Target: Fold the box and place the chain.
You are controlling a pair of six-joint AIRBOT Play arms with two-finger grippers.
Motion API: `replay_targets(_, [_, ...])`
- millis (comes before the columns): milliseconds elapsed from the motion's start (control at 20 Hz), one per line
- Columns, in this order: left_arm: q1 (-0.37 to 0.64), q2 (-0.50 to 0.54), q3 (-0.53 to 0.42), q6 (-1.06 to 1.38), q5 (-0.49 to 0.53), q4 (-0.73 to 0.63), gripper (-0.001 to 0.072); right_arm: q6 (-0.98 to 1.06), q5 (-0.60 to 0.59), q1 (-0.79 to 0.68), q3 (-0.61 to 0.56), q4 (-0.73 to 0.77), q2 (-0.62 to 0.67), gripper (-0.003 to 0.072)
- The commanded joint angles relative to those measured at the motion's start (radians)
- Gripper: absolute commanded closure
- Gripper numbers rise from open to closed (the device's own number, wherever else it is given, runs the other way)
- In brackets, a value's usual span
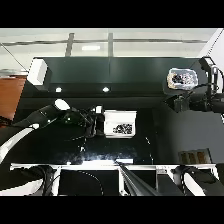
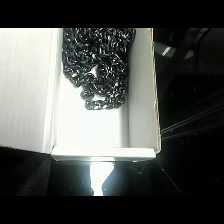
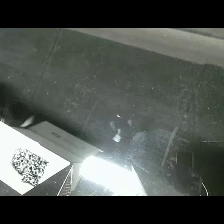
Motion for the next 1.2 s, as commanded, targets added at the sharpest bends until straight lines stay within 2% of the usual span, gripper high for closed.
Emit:
replay_targets(0, [-0.013, 0.0, 0.002, -0.014, 0.027, 0.001, 0.0006, 0.0, -0.01, 0.0, -0.002, 0.0, 0.0, 0.0245])
replay_targets(100, [-0.032, 0.0, 0.003, -0.02, 0.048, 0.005, 0.0037, 0.0, -0.026, 0.0, -0.003, 0.0, 0.0, 0.0245])
replay_targets(200, [-0.041, 0.0, 0.003, -0.02, 0.047, 0.02, 0.0223, 0.0, -0.029, 0.0, -0.003, 0.0, -0.002, 0.0245])
replay_targets(250, [-0.042, 0.0, 0.003, -0.021, 0.049, 0.02, 0.0247, 0.0, -0.027, 0.001, -0.003, 0.0, -0.002, 0.0245])
replay_targets(450, [-0.042, 0.0, 0.003, -0.022, 0.05, 0.019, 0.0266, 0.014, -0.055, 0.018, -0.003, 0.042, -0.018, 0.0244])
replay_targets(500, [-0.042, 0.0, 0.003, -0.022, 0.05, 0.019, 0.0265, 0.05, -0.093, 0.044, -0.003, 0.042, -0.027, 0.0195])
replay_targets(550, [-0.042, 0.0, 0.003, -0.022, 0.05, 0.019, 0.0265, 0.083, -0.135, 0.08, -0.003, 0.042, -0.042, -0.0022])
replay_targets(700, [-0.042, 0.0, 0.003, -0.022, 0.05, 0.02, 0.0265, 0.089, -0.251, 0.214, -0.002, 0.045, -0.117, -0.0024])
replay_targets(850, [-0.043, 0.0, 0.003, -0.022, 0.049, 0.024, 0.0265, 0.081, -0.305, 0.301, -0.002, 0.045, -0.23, -0.0024])
replay_targets(900, [-0.044, 0.0, 0.003, -0.022, 0.05, 0.024, 0.0265, 0.037, -0.309, 0.317, -0.002, 0.055, -0.264, -0.0024])
replay_targets(1000, [-0.044, 0.0, 0.003, -0.022, 0.05, 0.024, 0.0265, -0.208, -0.293, 0.341, -0.002, 0.106, -0.307, -0.0023])
replay_targets(1150, [-0.043, 0.0, 0.003, -0.022, 0.049, 0.024, 0.0266, -0.434, -0.237, 0.362, -0.002, 0.172, -0.317, -0.0023])
